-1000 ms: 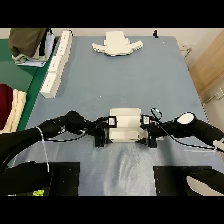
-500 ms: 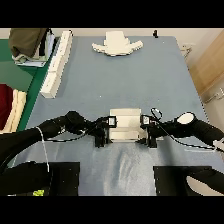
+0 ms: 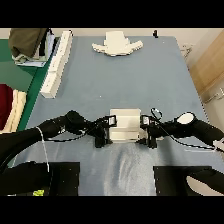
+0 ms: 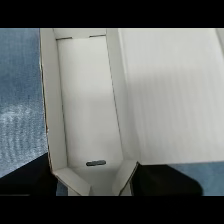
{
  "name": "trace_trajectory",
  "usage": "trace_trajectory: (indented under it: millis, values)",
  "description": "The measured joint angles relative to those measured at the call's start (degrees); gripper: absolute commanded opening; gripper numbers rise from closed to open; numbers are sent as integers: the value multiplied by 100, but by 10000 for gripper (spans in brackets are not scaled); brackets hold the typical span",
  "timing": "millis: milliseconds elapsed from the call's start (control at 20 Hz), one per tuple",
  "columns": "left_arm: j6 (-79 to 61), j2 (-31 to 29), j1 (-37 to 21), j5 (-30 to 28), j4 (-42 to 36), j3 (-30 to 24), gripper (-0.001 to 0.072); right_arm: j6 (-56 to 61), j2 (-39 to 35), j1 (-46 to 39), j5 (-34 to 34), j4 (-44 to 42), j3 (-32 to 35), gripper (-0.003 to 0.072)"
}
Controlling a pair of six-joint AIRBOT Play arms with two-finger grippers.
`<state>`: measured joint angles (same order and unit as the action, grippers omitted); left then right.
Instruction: Fold the box.
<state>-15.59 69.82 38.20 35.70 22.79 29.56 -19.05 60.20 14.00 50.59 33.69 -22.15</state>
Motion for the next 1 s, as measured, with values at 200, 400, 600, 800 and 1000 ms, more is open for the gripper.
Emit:
trace_trajectory:
  millis: [200,400,600,800,1000]
  values:
    - [7,0,0,17,-4,0,522,0,0,0,0,0,0,602]
    - [9,0,0,26,-4,0,522,0,0,0,-2,0,0,602]
    - [9,0,0,37,-7,0,522,0,0,2,-83,0,0,720]
    - [11,0,0,20,-13,0,522,-7,-7,7,-212,-50,2,720]
    - [13,0,0,22,-15,0,522,15,-181,-13,-286,-61,2,720]
